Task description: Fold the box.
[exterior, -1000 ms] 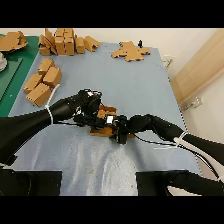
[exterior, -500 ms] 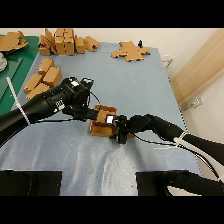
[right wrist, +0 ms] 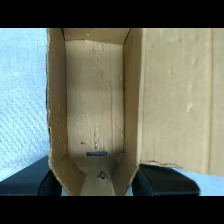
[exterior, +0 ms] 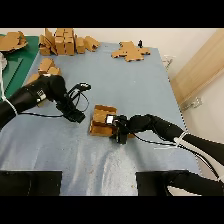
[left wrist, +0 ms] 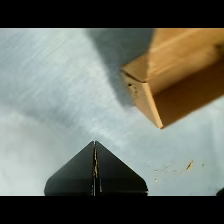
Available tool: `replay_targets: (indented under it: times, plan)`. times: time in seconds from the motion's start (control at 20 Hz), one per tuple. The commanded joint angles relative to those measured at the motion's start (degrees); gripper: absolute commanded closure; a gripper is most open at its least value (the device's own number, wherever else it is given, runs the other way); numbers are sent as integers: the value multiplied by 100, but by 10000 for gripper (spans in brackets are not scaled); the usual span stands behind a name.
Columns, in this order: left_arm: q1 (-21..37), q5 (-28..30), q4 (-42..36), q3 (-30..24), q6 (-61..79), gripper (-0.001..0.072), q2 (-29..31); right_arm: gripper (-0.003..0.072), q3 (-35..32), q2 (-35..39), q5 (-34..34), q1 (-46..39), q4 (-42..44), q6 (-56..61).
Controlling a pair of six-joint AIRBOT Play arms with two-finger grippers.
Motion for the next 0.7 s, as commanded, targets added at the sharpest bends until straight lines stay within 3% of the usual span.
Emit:
replay_targets:
  times: [0.0,0.15,0.3,0.45,0.65]
  plan:
    - [1394,415,-2365,-146,4116,699,-433,129,0,0,-7,-2,-2,2]
    - [1910,813,-3158,-146,5923,699,-1062,129,0,0,39,-2,0,2]
    - [1604,719,-3257,-162,6983,702,-1213,129,0,0,114,-2,-35,2]
    - [1237,238,-3379,-400,7840,704,-1091,129,0,-2,107,-2,-114,2]
    - [1351,-813,-3659,-1143,9040,699,-911,129,0,0,107,0,-61,2]
